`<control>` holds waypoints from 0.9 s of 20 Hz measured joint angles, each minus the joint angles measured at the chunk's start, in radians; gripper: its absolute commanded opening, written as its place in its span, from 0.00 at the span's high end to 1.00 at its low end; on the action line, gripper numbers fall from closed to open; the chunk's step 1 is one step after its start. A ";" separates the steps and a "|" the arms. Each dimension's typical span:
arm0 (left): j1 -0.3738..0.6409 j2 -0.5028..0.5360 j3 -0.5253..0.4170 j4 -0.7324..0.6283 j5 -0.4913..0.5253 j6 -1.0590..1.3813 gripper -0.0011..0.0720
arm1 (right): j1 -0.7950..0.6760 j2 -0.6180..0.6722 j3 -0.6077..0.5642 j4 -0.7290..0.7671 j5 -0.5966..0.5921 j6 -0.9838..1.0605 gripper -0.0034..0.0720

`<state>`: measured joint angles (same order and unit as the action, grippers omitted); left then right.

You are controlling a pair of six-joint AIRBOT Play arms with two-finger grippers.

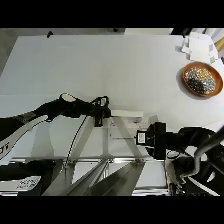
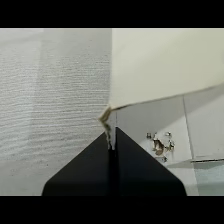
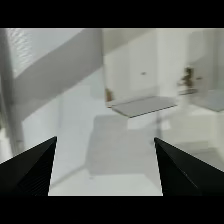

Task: Fold the box and place the chain.

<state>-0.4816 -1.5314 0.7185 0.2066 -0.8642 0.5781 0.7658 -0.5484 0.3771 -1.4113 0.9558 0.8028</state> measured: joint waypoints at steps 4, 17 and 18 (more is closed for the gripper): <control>0.000 0.000 0.000 0.000 0.000 0.000 0.97 | 0.052 0.117 -0.068 -0.039 -0.133 0.000 0.06; 0.000 0.000 0.000 0.000 0.000 0.000 0.97 | 0.090 -0.059 -0.211 -0.055 -0.479 -0.075 0.05; 0.000 0.000 0.000 0.000 0.000 0.000 0.97 | 0.090 -0.086 -0.212 -0.056 -0.499 -0.086 0.05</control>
<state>-0.4816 -1.5314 0.7185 0.2066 -0.8646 0.5777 0.8558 -0.6346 0.1650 -1.4670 0.4568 0.7166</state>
